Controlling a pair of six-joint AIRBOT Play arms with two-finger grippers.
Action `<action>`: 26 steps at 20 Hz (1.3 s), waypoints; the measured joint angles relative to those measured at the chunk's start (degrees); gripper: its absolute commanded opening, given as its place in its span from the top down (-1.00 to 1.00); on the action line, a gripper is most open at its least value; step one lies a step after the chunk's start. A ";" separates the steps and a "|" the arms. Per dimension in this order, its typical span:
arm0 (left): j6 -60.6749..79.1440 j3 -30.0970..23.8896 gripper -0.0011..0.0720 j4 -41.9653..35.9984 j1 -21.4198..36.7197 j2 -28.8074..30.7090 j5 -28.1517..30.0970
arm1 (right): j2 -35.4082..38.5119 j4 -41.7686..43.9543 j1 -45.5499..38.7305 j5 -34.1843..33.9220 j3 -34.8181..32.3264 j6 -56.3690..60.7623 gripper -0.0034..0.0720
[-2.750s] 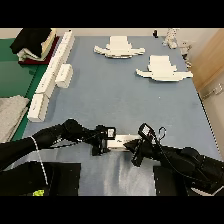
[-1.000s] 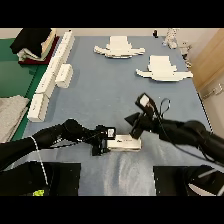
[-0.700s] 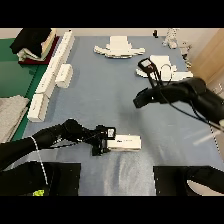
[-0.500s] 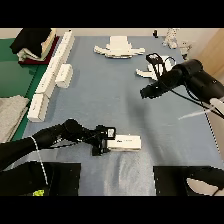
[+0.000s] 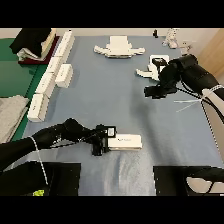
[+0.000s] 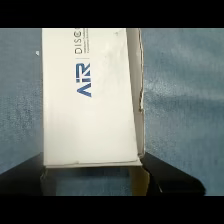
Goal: Fold the box.
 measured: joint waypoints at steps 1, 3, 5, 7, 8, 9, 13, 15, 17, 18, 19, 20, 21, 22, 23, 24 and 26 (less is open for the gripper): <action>-2.60 0.09 -0.67 0.46 0.90 0.70 0.00 | -0.11 -0.02 -0.04 -0.09 0.04 0.09 0.89; -11.32 0.24 -0.67 3.08 4.52 3.32 0.07 | -0.20 -0.15 -0.09 -0.35 0.13 0.28 0.89; -22.62 0.33 -0.67 8.57 9.99 6.88 -0.20 | -0.24 -0.13 -0.09 -0.39 0.13 0.35 0.89; -35.43 0.33 -0.67 16.02 16.76 10.62 -0.20 | -0.24 -0.15 -0.09 -0.46 0.13 0.48 0.89; -41.22 0.33 -0.67 19.61 20.24 12.17 -0.20 | -0.24 -0.13 -0.09 -0.44 0.13 0.46 0.89; -46.53 0.33 -0.67 22.95 24.02 13.55 -0.26 | -0.24 -0.15 -0.09 -0.48 0.13 0.48 0.89; -57.61 0.33 -0.67 29.90 37.33 14.88 0.04 | -0.24 -0.15 -0.09 -0.55 0.13 0.48 0.89; -59.98 0.33 -0.67 31.39 42.12 13.35 1.55 | -0.24 -0.15 -0.09 -0.57 0.13 0.48 0.89; -61.31 0.50 -0.67 32.28 45.16 11.04 4.00 | -0.24 -0.15 -0.09 -0.57 0.13 0.48 0.89; -61.66 0.79 -0.67 32.44 46.07 9.73 5.31 | -0.24 -0.15 -0.09 -0.57 0.13 0.48 0.89; -61.96 1.25 -0.67 32.68 46.84 8.26 6.43 | -0.24 -0.15 -0.09 -0.57 0.13 0.48 0.89; -62.20 1.84 -0.67 32.85 47.28 6.80 7.28 | -0.24 -0.15 -0.09 -0.57 0.13 0.48 0.89; -62.47 2.62 -0.67 32.96 47.63 5.22 8.24 | -0.24 -0.15 -0.09 -0.57 0.13 0.48 0.89; -62.58 3.61 -0.67 33.05 47.91 3.61 9.14 | -0.24 -0.15 -0.09 -0.57 0.13 0.48 0.89; -62.73 4.70 -0.67 33.16 48.11 2.01 9.92 | -0.24 -0.17 -0.09 -0.57 0.13 0.48 0.89; -62.77 6.03 -0.67 33.16 48.26 0.28 10.58 | -0.24 -0.15 -0.09 -0.57 0.13 0.48 0.89; -62.93 9.75 -0.67 33.18 48.33 -3.98 11.50 | -0.24 -0.17 -0.09 -0.57 0.13 0.48 0.89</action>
